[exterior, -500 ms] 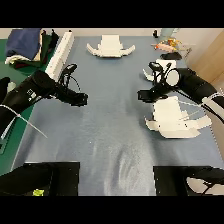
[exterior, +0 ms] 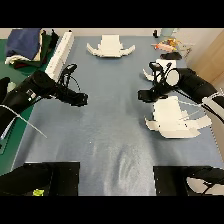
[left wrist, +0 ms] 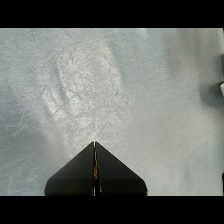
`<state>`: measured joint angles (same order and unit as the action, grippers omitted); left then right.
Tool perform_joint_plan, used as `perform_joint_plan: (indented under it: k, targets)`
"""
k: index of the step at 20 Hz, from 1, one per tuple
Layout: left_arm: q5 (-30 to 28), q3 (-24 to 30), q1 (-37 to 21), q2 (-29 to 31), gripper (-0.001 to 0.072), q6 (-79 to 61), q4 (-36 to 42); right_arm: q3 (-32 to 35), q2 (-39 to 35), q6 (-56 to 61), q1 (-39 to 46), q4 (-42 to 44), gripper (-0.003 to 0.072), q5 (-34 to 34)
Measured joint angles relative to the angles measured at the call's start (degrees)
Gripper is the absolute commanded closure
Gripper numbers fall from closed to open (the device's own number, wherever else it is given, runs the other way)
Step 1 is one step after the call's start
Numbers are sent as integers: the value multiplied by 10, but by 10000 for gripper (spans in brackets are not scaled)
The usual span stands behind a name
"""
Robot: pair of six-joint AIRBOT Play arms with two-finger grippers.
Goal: Fold the box.
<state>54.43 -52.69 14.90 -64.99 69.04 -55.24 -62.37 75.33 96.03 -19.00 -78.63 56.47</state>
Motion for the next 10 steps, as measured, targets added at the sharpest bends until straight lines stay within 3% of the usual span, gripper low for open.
perform_joint_plan:
  k: [5, 10]
  targets:
    - [0, 0, 0, 0, 695, 0, 0, 0, 0, 0, 0, 12, 681, 0]
    - [-14, 0, 0, 0, 695, 0, 0, 0, 0, 0, 0, 103, 680, -19]
